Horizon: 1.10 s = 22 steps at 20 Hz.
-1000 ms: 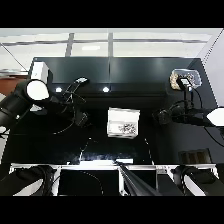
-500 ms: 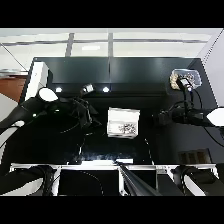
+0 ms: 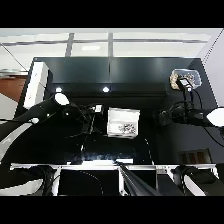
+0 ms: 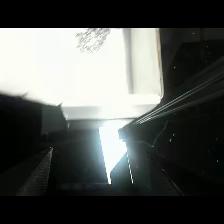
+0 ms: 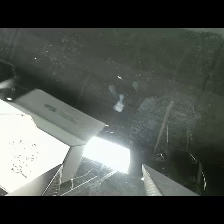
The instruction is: Fold the box and place the chain.
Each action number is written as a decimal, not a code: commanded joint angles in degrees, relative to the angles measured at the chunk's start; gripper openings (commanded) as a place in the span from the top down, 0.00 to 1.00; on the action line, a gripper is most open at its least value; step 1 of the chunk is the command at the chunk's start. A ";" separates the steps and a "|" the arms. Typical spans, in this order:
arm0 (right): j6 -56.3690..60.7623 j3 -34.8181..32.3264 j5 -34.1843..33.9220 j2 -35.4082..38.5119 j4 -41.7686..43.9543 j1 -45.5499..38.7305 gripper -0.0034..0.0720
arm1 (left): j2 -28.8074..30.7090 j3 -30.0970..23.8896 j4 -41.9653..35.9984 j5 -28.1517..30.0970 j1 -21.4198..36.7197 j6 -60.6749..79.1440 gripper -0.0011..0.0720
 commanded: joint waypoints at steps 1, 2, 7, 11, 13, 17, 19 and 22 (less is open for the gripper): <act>0.02 0.00 0.02 0.04 -0.04 -0.02 0.19 | -1.73 -0.02 -3.54 0.37 -1.42 4.50 0.02; 0.02 0.00 0.00 0.04 -0.04 -0.02 0.19 | -1.86 -0.02 -3.96 0.59 -1.95 5.25 0.02; 0.02 0.00 0.02 0.04 -0.02 -0.02 0.19 | -2.45 0.04 -5.25 2.03 -2.73 4.81 0.02; 0.02 0.00 0.02 0.04 -0.02 -0.02 0.19 | -2.45 0.04 -5.86 1.84 -2.78 4.79 0.02; 0.02 0.00 0.02 0.04 -0.02 -0.02 0.19 | -2.45 0.02 -6.93 1.60 -2.80 4.76 0.02; 0.02 0.00 0.02 0.04 -0.02 -0.02 0.19 | -2.45 0.02 -7.41 1.60 -2.80 4.52 0.02; 0.02 0.00 0.02 0.04 -0.02 -0.02 0.19 | -2.45 0.00 -8.46 1.57 -2.80 3.91 0.02; 0.02 0.00 0.00 0.04 -0.02 -0.02 0.19 | -2.47 0.00 -9.03 1.70 -3.76 3.91 0.02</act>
